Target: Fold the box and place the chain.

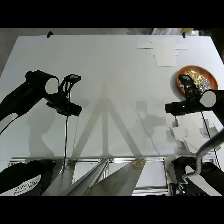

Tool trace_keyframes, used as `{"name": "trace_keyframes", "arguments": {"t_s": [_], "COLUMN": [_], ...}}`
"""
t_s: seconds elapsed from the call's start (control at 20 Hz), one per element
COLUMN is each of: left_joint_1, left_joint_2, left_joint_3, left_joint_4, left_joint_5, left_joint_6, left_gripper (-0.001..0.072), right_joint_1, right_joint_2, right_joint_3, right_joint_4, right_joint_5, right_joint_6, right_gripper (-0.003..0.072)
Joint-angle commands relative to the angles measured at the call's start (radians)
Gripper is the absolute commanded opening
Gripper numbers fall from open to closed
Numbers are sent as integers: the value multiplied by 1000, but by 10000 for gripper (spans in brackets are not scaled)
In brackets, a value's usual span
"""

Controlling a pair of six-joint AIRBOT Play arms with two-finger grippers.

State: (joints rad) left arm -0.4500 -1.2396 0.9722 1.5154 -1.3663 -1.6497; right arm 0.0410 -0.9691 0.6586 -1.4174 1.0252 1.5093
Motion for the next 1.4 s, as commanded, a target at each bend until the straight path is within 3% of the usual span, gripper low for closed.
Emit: {"name": "trace_keyframes", "arguments": {"t_s": [0.0, 0.3, 0.4, 0.5, 0.55, 0.6, 0.65, 0.85, 0.95, 1.2, 1.3, 1.35], "left_joint_1": [1, 1, 1, 1, 1, 1, 1, 1, 1, 1, 1, 1], "left_joint_2": [0, 0, 0, 0, 0, 0, 0, 0, 0, 0, 0, 0], "left_joint_3": [0, 0, 0, 0, 0, 0, 0, 0, 0, 0, 0, 0], "left_joint_4": [0, 0, 0, 0, 0, 0, 0, 0, 0, 0, 0, 0], "left_joint_5": [0, 0, 0, 0, 0, 0, 0, 0, 0, 0, 0, 0], "left_joint_6": [0, 0, 0, 0, 0, 0, 0, 0, 0, 0, 0, 0], "left_gripper": [8, 8, 8, 8, 8, 8, 8, 8, 8, 8, 8, 8], "right_joint_1": [0, -9, -60, -143, -191, -244, -298, -403, -407, -407, -407, -407], "right_joint_2": [1, 1, 1, 1, 0, 0, 0, -36, -74, -154, -176, -192], "right_joint_3": [0, 0, 0, 0, 0, 0, 0, 0, 0, 0, 0, 0], "right_joint_4": [-68, -579, -658, -691, -694, -694, -694, -697, -719, -782, -784, -786], "right_joint_5": [-77, 134, 195, 184, 179, 167, 154, 146, 157, 160, 170, 186], "right_joint_6": [-3, -8, -8, 0, 0, -1, -26, -56, -57, -41, -41, -41], "right_gripper": [17, 16, 16, 16, 108, 414, 648, 644, 514, 404, 393, 334]}}
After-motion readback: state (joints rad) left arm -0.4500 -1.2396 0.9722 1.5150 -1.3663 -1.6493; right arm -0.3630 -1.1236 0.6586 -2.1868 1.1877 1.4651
